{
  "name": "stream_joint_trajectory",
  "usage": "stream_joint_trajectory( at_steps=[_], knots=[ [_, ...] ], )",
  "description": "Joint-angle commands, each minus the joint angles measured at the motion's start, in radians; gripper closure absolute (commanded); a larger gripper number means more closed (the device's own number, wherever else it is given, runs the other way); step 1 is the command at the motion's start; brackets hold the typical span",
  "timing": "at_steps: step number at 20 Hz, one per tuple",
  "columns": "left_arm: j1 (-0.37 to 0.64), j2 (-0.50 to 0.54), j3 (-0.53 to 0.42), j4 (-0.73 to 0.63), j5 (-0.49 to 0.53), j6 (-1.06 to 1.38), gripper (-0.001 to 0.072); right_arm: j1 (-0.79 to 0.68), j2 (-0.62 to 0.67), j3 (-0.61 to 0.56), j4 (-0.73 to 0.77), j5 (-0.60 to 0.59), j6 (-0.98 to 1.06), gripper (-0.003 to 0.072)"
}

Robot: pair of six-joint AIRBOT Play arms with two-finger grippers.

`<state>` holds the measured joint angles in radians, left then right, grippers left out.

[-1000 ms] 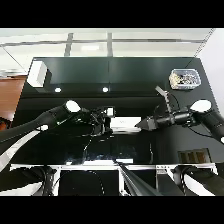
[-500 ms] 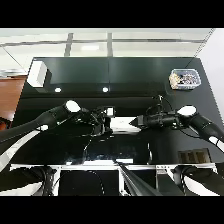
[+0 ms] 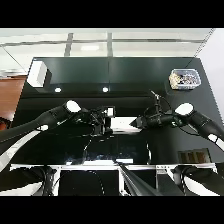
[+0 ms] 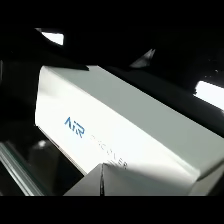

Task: Fold the box and place the chain.

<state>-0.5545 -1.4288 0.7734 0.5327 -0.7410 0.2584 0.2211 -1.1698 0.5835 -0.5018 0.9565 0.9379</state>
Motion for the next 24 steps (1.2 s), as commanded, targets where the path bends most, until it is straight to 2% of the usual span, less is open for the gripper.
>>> stream_joint_trajectory(
  at_steps=[1,3,6,7,8,12,14,16,19,20,22,24],
  knots=[
    [0.001,0.000,0.000,0.001,0.000,-0.001,0.0339,-0.009,0.034,0.126,-0.016,0.180,-0.048,0.0675],
    [0.001,0.001,0.000,0.002,-0.001,-0.008,0.0340,-0.045,0.075,0.229,-0.105,0.283,-0.039,0.0675],
    [0.005,0.010,0.015,0.006,0.007,-0.097,0.0323,-0.136,0.160,0.303,-0.247,0.325,0.026,0.0675],
    [0.010,0.019,0.019,0.008,0.008,-0.110,0.0175,-0.171,0.189,0.303,-0.278,0.325,0.046,0.0675],
    [0.015,0.030,0.022,0.009,0.008,-0.114,-0.0011,-0.210,0.214,0.303,-0.304,0.339,0.061,0.0675],
    [0.051,0.098,0.045,0.065,-0.046,-0.269,-0.0011,-0.370,0.257,0.303,-0.379,0.440,0.061,0.0674],
    [0.025,0.114,0.086,0.046,-0.104,-0.270,-0.0011,-0.433,0.257,0.293,-0.377,0.402,0.063,0.0675],
    [-0.036,0.106,0.148,0.046,-0.089,-0.297,-0.0007,-0.452,0.257,0.284,-0.363,0.344,0.065,0.0675],
    [-0.110,0.039,0.234,0.056,0.005,-0.296,-0.0002,-0.452,0.257,0.284,-0.363,0.326,0.065,0.0675],
    [-0.121,0.001,0.265,0.097,0.006,-0.302,0.0027,-0.452,0.257,0.284,-0.364,0.327,0.065,0.0675],
    [-0.128,-0.076,0.328,0.206,-0.020,-0.429,0.0030,-0.452,0.257,0.284,-0.364,0.333,0.065,0.0675],
    [-0.129,-0.139,0.387,0.219,-0.097,-0.485,0.0030,-0.452,0.257,0.284,-0.364,0.335,0.065,0.0675]
  ],
)
